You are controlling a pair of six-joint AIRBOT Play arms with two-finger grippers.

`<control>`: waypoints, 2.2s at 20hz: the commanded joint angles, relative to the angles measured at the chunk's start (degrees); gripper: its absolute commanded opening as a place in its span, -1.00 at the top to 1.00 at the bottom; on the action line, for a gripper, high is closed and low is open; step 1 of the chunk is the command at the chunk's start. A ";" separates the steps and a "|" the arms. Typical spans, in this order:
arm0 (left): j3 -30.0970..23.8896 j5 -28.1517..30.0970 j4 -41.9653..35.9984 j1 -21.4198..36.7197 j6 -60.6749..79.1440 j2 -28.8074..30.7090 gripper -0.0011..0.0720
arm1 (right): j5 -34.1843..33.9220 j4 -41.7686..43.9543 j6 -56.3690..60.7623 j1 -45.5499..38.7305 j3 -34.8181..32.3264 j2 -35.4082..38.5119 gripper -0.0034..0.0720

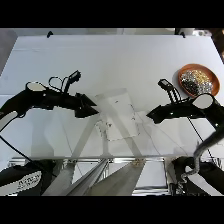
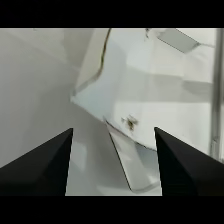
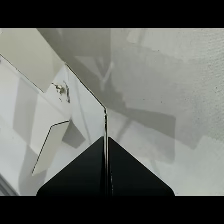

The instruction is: Fold the box and place the chain.

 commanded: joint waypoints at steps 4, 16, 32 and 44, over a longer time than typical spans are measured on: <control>-0.66 14.91 -6.80 -8.74 10.58 -3.93 -0.57 | 0.11 -0.02 0.13 0.07 -0.02 0.04 0.86; -0.61 11.10 -16.33 -11.02 17.66 -9.75 -0.02 | 0.33 -0.02 0.17 0.07 -0.02 0.04 0.86; 6.19 2.56 1.51 -10.36 12.74 -0.24 0.96 | 7.48 -6.78 8.90 0.04 6.01 4.66 0.00; 9.92 13.84 7.17 -19.87 12.50 -0.37 0.96 | 23.56 -25.49 21.57 0.04 11.08 25.14 0.01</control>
